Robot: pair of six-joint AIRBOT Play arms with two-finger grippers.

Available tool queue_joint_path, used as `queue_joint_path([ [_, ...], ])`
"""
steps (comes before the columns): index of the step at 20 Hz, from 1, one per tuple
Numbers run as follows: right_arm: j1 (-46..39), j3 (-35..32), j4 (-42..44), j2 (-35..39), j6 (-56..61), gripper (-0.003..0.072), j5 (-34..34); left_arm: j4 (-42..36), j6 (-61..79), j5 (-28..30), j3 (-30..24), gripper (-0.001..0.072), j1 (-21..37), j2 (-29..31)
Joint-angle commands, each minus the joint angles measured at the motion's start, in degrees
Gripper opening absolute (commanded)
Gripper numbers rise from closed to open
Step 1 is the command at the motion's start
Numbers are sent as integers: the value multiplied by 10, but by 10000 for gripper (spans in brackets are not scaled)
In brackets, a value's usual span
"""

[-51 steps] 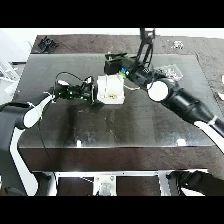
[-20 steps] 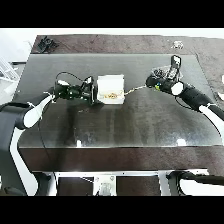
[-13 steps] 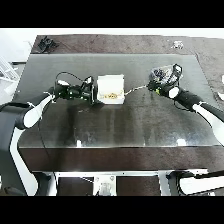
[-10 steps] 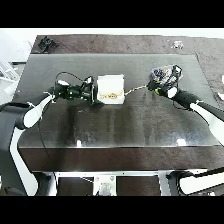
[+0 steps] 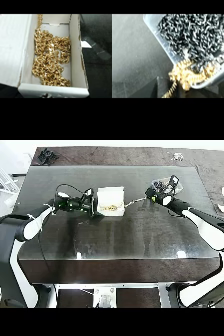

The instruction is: Fold the box and place the chain.

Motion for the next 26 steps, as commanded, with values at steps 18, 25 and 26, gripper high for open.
queue_joint_path([
  [18,89,10,4,243,-130,6,-17,0,0,0,0,301,0,0],
  [25,206,13,4,360,-191,6,-17,0,0,0,0,300,0,0],
  [26,222,15,4,367,-195,6,-18,0,0,0,0,301,0,0],
])
